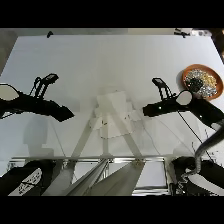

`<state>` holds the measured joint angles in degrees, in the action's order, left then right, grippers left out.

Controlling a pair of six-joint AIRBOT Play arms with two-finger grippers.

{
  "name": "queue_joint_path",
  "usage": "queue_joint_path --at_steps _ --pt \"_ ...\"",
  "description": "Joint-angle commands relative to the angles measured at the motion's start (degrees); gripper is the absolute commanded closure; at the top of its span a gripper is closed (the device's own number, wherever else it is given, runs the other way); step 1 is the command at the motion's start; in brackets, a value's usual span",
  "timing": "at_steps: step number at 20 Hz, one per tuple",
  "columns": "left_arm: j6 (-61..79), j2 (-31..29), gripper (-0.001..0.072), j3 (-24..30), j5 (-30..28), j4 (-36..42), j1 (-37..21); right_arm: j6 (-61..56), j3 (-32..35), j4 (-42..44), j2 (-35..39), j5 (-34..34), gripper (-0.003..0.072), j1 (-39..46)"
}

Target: Fold the box and place the chain.

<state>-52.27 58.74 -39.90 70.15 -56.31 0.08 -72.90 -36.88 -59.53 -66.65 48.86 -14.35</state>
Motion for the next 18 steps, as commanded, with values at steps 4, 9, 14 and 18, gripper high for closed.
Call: queue_joint_path --at_steps 4,9,14,18 --pt "6.9 0.1 0.0014 0.0 -0.4 12.0 0.0 -3.4 0.1 -2.2 0.2 -2.0 0.0670 -3.1" --pt "6.8 0.1 0.0014 0.0 2.2 12.0 0.1 -3.4 0.1 -2.2 0.2 -2.0 0.0669 -3.1" --pt "7.3 1.9 0.0015 0.0 0.9 12.0 2.4 -3.4 0.1 -2.1 0.2 -1.9 0.0669 -3.1" --pt "11.3 9.8 0.0014 -0.1 -8.5 13.9 10.3 -3.4 0.1 -2.1 0.2 -1.9 0.0668 -3.1"
